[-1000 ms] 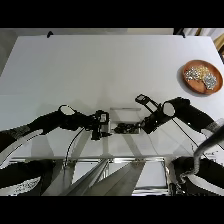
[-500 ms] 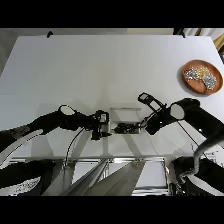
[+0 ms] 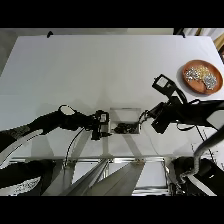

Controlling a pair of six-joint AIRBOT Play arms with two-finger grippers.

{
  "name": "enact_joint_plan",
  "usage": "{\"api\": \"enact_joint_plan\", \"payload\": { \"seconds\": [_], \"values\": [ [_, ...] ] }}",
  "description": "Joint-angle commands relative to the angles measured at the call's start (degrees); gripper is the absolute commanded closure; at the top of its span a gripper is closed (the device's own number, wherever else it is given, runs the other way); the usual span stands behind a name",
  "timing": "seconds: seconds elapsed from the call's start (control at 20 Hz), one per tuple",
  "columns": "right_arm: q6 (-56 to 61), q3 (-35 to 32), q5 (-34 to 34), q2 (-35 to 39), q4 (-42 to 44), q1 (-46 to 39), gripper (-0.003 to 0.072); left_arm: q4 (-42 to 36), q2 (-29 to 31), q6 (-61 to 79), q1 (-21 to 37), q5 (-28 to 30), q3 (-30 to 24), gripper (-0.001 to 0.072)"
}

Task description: Fold the box and place the chain.

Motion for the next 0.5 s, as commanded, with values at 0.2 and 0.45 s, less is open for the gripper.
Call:
{"api": "enact_joint_plan", "payload": {
  "seconds": [0.2,0.45],
  "values": [
    [-3.3,2.6,-2.1,1.8,9.5,0.5,0.0673,0.0,0.0,0.0,0.0,0.0,0.0,0.0556],
    [-3.3,2.6,-3.8,-4.4,7.7,10.1,0.0672,0.0,0.0,0.0,0.0,0.0,0.0,0.0556]
  ]
}}
